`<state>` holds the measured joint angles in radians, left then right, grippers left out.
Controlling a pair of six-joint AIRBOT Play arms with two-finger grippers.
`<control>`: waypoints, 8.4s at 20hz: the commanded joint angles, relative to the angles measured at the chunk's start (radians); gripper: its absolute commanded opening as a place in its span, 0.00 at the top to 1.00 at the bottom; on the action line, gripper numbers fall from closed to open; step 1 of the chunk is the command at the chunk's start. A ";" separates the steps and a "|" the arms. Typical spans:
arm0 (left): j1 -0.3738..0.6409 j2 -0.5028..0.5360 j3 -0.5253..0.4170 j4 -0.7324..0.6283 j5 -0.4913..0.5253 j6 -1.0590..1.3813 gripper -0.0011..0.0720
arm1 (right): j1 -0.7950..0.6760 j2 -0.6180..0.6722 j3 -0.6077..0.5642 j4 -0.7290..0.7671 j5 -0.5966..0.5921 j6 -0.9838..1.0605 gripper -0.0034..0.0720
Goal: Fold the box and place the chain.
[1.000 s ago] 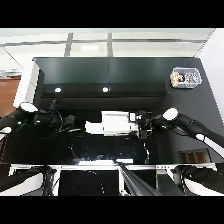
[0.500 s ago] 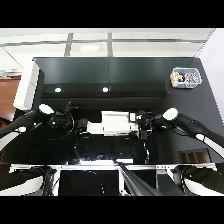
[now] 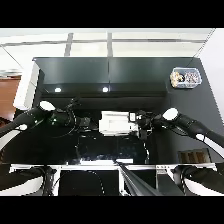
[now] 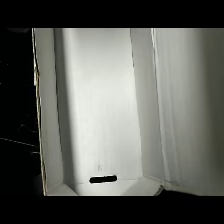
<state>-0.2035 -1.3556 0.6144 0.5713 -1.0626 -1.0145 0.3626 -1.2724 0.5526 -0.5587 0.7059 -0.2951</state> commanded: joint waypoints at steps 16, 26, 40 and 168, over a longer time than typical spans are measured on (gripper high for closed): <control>-0.005 0.000 0.034 -0.110 -0.065 0.043 0.06 | 0.000 -0.001 0.001 0.000 0.000 0.000 0.33; -0.147 0.002 0.138 0.006 0.003 -0.165 0.28 | 0.000 -0.001 0.001 0.000 -0.001 0.000 0.33; -0.399 0.002 0.270 0.405 0.198 -0.702 0.28 | 0.001 -0.001 0.001 0.002 -0.012 0.011 0.33; -0.622 -0.166 0.495 0.961 -0.019 -1.321 0.95 | -0.522 0.233 0.075 -0.376 0.313 1.463 0.94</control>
<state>-0.8261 -1.5204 1.1088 1.5303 -1.0821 -2.3360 0.0395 -1.0695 0.6708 -0.8299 1.0672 0.7998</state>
